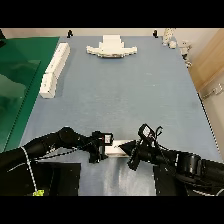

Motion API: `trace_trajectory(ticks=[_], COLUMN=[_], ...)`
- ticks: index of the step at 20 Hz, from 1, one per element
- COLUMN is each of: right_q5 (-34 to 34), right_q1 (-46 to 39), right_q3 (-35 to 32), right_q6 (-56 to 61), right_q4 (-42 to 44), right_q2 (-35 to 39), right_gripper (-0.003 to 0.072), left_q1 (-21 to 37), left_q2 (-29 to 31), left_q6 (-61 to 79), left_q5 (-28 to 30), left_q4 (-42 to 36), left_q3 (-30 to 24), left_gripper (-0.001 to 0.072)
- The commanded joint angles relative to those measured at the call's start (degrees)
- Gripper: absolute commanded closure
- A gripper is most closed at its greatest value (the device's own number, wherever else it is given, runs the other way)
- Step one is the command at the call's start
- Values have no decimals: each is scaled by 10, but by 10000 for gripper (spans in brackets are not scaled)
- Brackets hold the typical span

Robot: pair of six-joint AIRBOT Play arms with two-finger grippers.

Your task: Fold the box.

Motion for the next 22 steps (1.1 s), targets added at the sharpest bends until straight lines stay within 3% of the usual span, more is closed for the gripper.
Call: trace_trajectory(ticks=[1,10,22], right_q5=[18,16,18], right_q1=[5,39,39], right_q3=[0,-51,-53], right_q6=[-1,0,2], right_q4=[-61,-80,-77], right_q2=[20,20,-17], right_gripper=[670,670,670], left_q1=[0,0,0], left_q2=[0,0,0], left_q6=[0,0,0], left_q5=[0,0,0], left_q4=[0,0,0], left_q3=[0,0,0], left_gripper=[192,192,192])
